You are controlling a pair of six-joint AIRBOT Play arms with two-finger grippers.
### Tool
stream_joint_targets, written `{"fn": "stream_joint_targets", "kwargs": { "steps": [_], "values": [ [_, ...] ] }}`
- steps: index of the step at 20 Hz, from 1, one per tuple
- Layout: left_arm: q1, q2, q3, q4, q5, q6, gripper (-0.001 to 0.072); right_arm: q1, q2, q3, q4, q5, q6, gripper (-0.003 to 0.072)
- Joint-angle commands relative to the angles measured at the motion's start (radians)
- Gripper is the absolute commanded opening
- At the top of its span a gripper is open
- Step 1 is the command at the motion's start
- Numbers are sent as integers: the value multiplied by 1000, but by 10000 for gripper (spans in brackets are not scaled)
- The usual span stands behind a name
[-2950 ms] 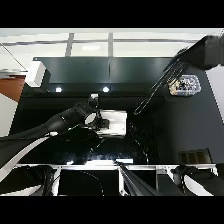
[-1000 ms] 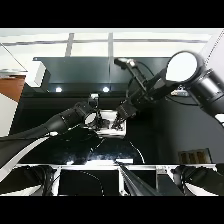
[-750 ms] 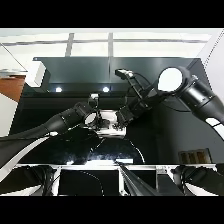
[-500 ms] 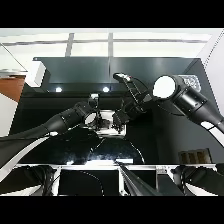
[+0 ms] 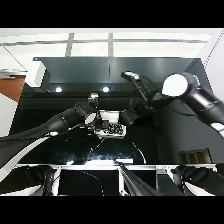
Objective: Fold the box and place the chain.
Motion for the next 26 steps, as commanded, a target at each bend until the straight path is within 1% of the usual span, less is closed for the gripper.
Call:
{"fn": "stream_joint_targets", "kwargs": {
  "steps": [1,2,5,6,7,8,9,11,13,15,17,18,19,20,21,22,23,24,25,26],
  "values": [
    [1,-1,0,0,3,-18,30,-103,119,-16,-161,96,-6,665],
    [1,-1,0,0,16,-41,30,-139,161,-36,-197,87,-5,665],
    [0,0,0,-2,37,-61,30,-241,259,-114,-205,66,14,665],
    [0,2,1,-5,32,-61,82,-260,275,-137,-205,68,16,665],
    [0,3,6,-13,17,-61,279,-269,283,-157,-205,68,17,665],
    [1,6,21,-24,-5,-61,514,-269,286,-172,-206,68,17,665],
    [1,11,43,-23,-31,-60,555,-267,286,-183,-203,61,17,666],
    [0,39,105,-26,-69,31,555,-267,286,-202,-198,33,17,665],
    [-2,97,154,-27,-137,187,554,-267,286,-211,-198,5,17,666],
    [3,185,162,-23,-225,368,554,-267,286,-211,-196,-21,17,665],
    [19,281,152,-21,-298,546,553,-267,286,-211,-189,-23,17,666],
    [44,338,138,-29,-323,644,553,-267,286,-211,-190,-21,17,666],
    [82,391,118,-35,-327,711,553,-267,286,-211,-190,-23,17,665],
    [142,447,88,-29,-311,743,553,-267,286,-211,-190,-23,17,665],
    [225,494,50,-24,-255,694,553,-267,286,-211,-190,-25,17,666],
    [332,539,-6,-62,-162,650,554,-267,286,-211,-191,-29,17,666],
    [437,572,-72,-158,-72,706,554,-267,286,-211,-191,-32,17,666],
    [527,579,-129,-297,-32,848,554,-267,286,-211,-191,-42,17,666],
    [606,565,-176,-475,-57,1087,556,-267,286,-211,-191,-48,17,666],
    [674,536,-218,-662,-144,1375,557,-267,286,-211,-191,-54,17,666]
  ]
}}
